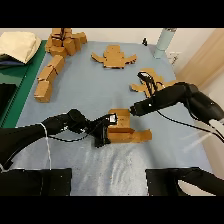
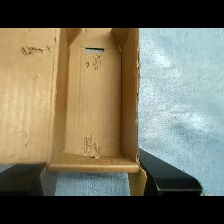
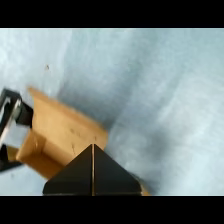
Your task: Fold the box.
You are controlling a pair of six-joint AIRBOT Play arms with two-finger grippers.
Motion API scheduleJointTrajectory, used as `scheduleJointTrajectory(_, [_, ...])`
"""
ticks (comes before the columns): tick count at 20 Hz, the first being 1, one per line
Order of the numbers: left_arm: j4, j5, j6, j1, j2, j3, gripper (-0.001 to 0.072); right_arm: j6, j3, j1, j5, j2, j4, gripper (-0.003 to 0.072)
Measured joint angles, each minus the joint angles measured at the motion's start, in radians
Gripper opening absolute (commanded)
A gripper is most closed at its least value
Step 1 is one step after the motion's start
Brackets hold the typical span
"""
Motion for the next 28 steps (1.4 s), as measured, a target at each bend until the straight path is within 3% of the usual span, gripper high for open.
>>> scheduleJointTrajectory(1, [0.000,0.000,0.000,0.000,0.000,0.000,0.0447,-0.043,-0.013,0.000,-0.047,0.035,-0.010,0.0016])
scheduleJointTrajectory(2, [0.000,0.000,0.000,0.000,0.000,0.000,0.0447,-0.088,-0.030,0.000,-0.100,0.068,-0.017,0.0131])
scheduleJointTrajectory(3, [0.000,0.000,0.000,0.000,0.000,0.000,0.0447,-0.127,-0.050,0.000,-0.150,0.093,-0.027,0.0357])
scheduleJointTrajectory(4, [0.000,0.000,0.000,0.000,0.000,0.000,0.0447,-0.170,-0.076,-0.001,-0.192,0.115,-0.038,0.0463])
scheduleJointTrajectory(6, [0.000,0.000,0.000,0.000,0.000,0.000,0.0447,-0.269,-0.138,-0.001,-0.230,0.142,-0.057,0.0592])
scheduleJointTrajectory(7, [0.000,0.000,0.000,0.000,0.000,0.000,0.0447,-0.323,-0.172,-0.001,-0.220,0.149,-0.065,0.0603])
scheduleJointTrajectory(12, [0.000,0.000,0.000,0.000,0.000,0.000,0.0448,-0.619,-0.322,0.002,-0.017,0.164,-0.093,0.0606])
scheduleJointTrajectory(17, [0.000,0.000,0.000,0.000,0.000,0.000,0.0448,-0.774,-0.366,0.045,0.154,0.135,-0.099,0.0596])
scheduleJointTrajectory(19, [0.000,0.000,0.000,0.000,0.000,0.000,0.0447,-0.825,-0.371,0.066,0.201,0.114,-0.090,0.0554])
scheduleJointTrajectory(21, [0.000,0.000,0.000,0.000,0.000,0.000,0.0448,-0.855,-0.374,0.092,0.225,0.103,-0.084,0.0267])
scheduleJointTrajectory(22, [0.000,0.000,0.000,0.000,0.000,0.000,0.0448,-0.865,-0.375,0.104,0.233,0.100,-0.082,0.0218])
scheduleJointTrajectory(28, [0.000,0.000,0.001,0.000,0.000,0.000,0.0448,-0.890,-0.376,0.163,0.269,0.092,-0.075,0.0215])
